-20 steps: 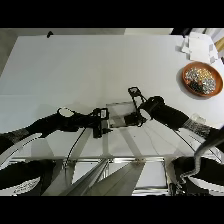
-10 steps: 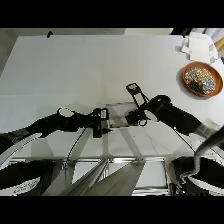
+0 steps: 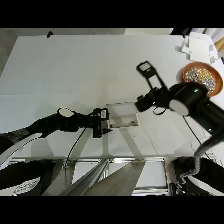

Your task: Fold the box and place the chain.

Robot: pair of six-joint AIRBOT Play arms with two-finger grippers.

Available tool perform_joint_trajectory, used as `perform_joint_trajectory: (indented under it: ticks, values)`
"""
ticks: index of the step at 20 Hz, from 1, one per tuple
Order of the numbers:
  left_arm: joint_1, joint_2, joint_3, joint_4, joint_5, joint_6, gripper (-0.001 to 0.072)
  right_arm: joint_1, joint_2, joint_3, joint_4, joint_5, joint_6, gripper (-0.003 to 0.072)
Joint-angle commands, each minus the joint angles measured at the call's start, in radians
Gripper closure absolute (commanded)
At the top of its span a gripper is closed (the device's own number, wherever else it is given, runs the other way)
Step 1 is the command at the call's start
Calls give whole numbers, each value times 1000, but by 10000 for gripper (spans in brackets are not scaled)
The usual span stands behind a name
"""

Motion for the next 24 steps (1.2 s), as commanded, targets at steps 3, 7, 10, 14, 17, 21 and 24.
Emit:
perform_joint_trajectory:
  ticks: [3, 7, 10, 14, 17, 21, 24]
  values:
    - [0, 0, 0, 0, 0, 0, 606, -367, -39, 88, 60, -81, -152, 256]
    - [0, 0, 0, 0, 0, 0, 606, -658, -205, 189, 90, -124, -168, 256]
    - [0, 0, 0, 0, 0, 0, 606, -810, -368, 300, 90, -98, -186, 267]
    - [0, 0, 0, 0, 0, 0, 606, -906, -536, 386, 85, -50, -194, 292]
    - [0, 0, 0, 0, 0, 0, 606, -920, -606, 397, 82, -55, -186, 314]
    - [0, 0, 0, 0, 0, 0, 606, -920, -657, 397, 79, -74, -158, 336]
    - [0, 0, 0, 0, 0, 0, 606, -920, -679, 397, 82, -78, -156, 337]
